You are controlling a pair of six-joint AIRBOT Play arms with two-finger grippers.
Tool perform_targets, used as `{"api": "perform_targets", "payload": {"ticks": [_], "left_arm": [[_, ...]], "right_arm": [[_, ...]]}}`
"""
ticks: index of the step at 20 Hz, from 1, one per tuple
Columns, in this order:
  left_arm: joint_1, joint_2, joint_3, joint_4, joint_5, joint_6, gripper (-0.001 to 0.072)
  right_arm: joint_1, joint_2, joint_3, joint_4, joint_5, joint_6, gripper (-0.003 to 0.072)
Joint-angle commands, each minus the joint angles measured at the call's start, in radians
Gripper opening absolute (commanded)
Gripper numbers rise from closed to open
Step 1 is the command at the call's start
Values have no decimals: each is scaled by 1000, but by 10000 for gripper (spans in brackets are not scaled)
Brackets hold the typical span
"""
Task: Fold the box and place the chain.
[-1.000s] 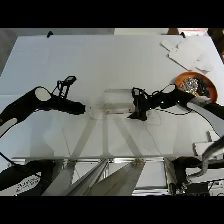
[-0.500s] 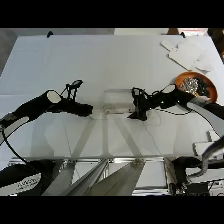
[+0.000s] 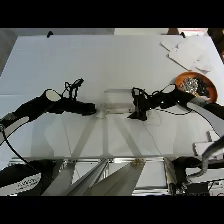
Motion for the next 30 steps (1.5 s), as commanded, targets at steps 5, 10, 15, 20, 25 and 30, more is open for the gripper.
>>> {"api": "perform_targets", "payload": {"ticks": [5, 10, 15, 20, 25, 30], "left_arm": [[0, 1, 0, -105, -12, 66, 130], [1, 1, 0, -181, -4, 97, 158], [-3, 1, 0, -277, -7, 137, 277], [-18, -1, 0, -277, -19, 138, 277], [-46, -1, 0, -277, 34, 187, 446], [-68, -1, 0, -277, 56, 189, 445]], "right_arm": [[0, 1, 1, 0, 0, 0, 459], [0, 1, 1, 0, 0, 0, 459], [0, 1, 1, 0, 0, 0, 459], [0, 1, 1, 0, 0, 0, 459], [0, 1, 1, 0, 0, 0, 459], [0, 1, 1, 0, 0, 0, 459]]}}
